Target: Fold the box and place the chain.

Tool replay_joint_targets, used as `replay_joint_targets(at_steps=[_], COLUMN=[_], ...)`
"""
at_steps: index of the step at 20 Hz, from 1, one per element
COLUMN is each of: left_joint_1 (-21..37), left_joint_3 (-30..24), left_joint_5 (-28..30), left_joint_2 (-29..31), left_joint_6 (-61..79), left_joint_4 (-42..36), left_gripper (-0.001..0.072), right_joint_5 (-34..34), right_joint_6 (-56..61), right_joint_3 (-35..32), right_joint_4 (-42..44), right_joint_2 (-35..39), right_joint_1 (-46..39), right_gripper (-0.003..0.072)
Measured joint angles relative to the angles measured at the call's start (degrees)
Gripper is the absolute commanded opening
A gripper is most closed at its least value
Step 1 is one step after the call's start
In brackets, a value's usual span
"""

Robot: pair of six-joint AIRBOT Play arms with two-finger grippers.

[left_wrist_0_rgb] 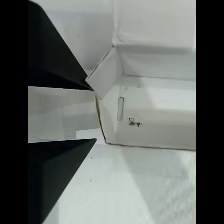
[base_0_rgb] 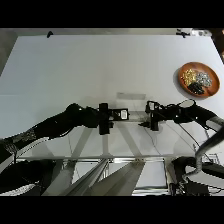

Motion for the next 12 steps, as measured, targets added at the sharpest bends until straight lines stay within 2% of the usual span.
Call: replay_joint_targets(at_steps=[3, 4, 5, 6, 9, 12], left_joint_1=[-0.92, -1.05, -1.18, -1.29, -1.38, -1.36], left_joint_3=[0.00, 0.00, 0.00, 0.00, 0.00, 0.00], left_joint_5=[0.28, 0.28, 0.26, 0.11, -0.02, 4.79], left_joint_2=[0.00, 0.00, 0.00, 0.00, 0.00, 0.15], left_joint_6=[0.00, 0.00, 0.00, 0.02, 0.17, 0.13], left_joint_4=[-0.20, -0.17, -0.22, -0.24, 0.00, 0.83], left_gripper=[0.0315, 0.0277, 0.0145, 0.0077, 0.0098, 0.0098], right_joint_5=[0.00, 0.02, 0.02, 0.00, 0.02, 0.02], right_joint_6=[0.02, 0.00, 0.00, 0.00, 0.00, 0.00], right_joint_3=[0.00, 0.00, 0.00, 0.00, 0.00, 0.00], right_joint_4=[0.00, 0.00, 0.00, 0.00, 0.00, 0.00], right_joint_2=[0.00, 0.00, 0.00, 0.00, 0.00, 0.00], right_joint_1=[0.00, 0.00, 0.00, 0.00, 0.00, 0.00], right_gripper=[0.0412, 0.0412, 0.0412, 0.0412, 0.0412, 0.0412])
